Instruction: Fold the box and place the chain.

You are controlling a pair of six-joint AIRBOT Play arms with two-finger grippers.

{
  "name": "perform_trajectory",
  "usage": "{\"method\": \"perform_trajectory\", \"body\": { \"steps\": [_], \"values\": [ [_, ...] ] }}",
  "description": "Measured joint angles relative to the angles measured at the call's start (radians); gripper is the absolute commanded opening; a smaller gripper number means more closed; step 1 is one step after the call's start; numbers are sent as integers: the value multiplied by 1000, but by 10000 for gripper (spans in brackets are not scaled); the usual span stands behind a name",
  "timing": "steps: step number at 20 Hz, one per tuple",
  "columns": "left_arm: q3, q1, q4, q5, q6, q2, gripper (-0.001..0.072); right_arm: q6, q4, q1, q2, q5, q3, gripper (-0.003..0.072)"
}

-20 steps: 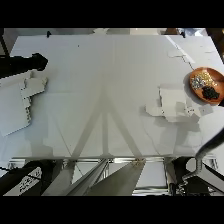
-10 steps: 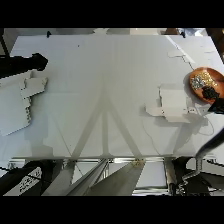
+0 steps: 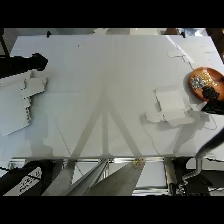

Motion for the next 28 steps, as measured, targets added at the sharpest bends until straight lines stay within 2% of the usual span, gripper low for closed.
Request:
{"method": "perform_trajectory", "body": {
  "steps": [5, 6, 8, 10, 15, 22, 25, 28],
  "values": [
    [0, 0, 0, 0, 0, 0, 693, -27, 29, 0, -9, -2, 0, 155],
    [0, 0, 0, 0, 0, 0, 693, -37, 42, 0, -10, -3, 0, 153],
    [0, 0, 0, 0, 0, 0, 693, -56, 76, 0, -11, -4, 0, 52],
    [0, 0, 0, 0, 0, 0, 693, -70, 108, 0, -11, -3, 0, 20],
    [0, 0, 0, 0, 0, 0, 693, -82, 188, 0, -11, 29, 0, 16],
    [0, 0, 0, 0, 0, 0, 693, -84, 402, 19, -11, 96, -3, 14],
    [0, 0, 0, 0, 0, 0, 693, -74, 446, 91, -11, 93, -16, 14],
    [0, 0, 0, 0, 0, 0, 693, -54, 495, 217, -11, 1, -36, 13]
  ]
}}
